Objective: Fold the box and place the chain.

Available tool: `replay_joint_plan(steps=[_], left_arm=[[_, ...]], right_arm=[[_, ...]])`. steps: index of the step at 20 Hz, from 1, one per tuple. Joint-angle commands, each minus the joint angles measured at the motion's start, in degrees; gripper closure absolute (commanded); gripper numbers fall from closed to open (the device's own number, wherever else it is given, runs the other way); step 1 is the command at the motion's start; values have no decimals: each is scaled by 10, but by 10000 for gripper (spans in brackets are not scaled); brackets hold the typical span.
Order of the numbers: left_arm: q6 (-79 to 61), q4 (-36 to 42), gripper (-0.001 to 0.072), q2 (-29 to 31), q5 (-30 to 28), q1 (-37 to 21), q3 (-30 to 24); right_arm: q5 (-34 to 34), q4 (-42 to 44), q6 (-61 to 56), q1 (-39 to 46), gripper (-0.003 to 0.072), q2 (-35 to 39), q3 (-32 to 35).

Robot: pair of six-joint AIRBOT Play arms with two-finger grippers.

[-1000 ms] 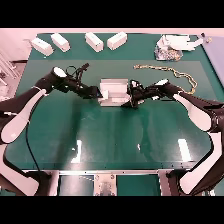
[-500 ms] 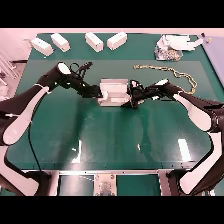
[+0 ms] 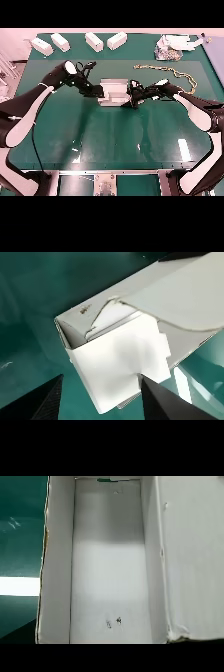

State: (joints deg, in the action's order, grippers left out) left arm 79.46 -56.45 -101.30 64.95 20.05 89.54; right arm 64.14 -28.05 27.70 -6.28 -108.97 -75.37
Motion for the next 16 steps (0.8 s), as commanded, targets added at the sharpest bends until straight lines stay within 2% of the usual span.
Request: replay_joint_plan(steps=[1,12,16], left_arm=[[49,-55,158,0,13,12,27],[77,-55,158,-5,-11,45,26],[114,-81,159,-4,-12,46,27]], right_arm=[[0,0,0,0,123,0,0],[0,0,0,0,123,0,0],[0,0,0,0,123,0,0]])
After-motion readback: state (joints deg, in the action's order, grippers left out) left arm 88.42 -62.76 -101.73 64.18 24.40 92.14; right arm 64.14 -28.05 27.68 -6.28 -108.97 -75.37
